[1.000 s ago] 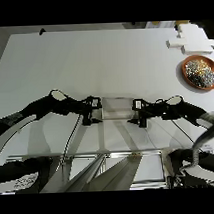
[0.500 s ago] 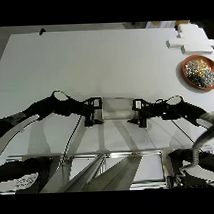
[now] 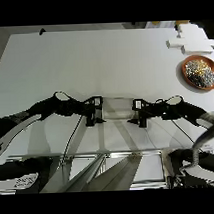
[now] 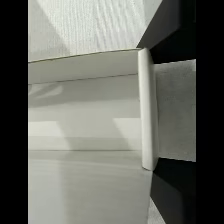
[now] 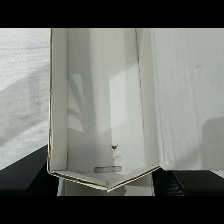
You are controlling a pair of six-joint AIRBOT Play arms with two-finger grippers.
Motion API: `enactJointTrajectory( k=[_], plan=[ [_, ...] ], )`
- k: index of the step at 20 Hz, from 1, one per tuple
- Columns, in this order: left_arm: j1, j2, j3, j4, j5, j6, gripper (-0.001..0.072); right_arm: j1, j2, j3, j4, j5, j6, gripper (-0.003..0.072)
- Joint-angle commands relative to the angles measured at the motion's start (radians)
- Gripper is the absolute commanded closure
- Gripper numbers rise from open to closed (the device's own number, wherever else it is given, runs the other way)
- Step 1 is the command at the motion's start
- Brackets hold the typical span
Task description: Fold the box and place the chain.
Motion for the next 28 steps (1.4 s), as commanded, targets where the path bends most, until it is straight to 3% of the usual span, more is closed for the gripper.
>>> enactJointTrajectory(
  k=[1,21,22,23,24,28],
  plan=[
    [-0.001,-0.006,-0.001,0.006,0.005,0.000,0.0455,0.000,0.001,0.000,0.000,0.000,0.000,0.0354],
    [-0.001,-0.006,-0.001,0.005,0.005,0.000,0.0454,0.000,0.001,0.000,-0.002,0.000,0.000,0.0354],
    [-0.001,-0.006,-0.001,0.005,0.005,0.000,0.0454,-0.002,0.001,0.000,-0.002,-0.002,0.000,0.0297],
    [-0.001,-0.006,-0.001,0.005,0.005,0.000,0.0454,-0.001,0.002,0.000,-0.001,-0.005,0.002,0.0043],
    [-0.001,-0.006,-0.001,0.005,0.005,0.000,0.0454,-0.001,0.005,0.000,-0.003,-0.005,0.023,0.0001],
    [-0.001,-0.006,-0.001,0.005,0.005,0.000,0.0454,-0.001,0.091,0.000,-0.152,-0.013,0.179,0.0005]
  ],
)
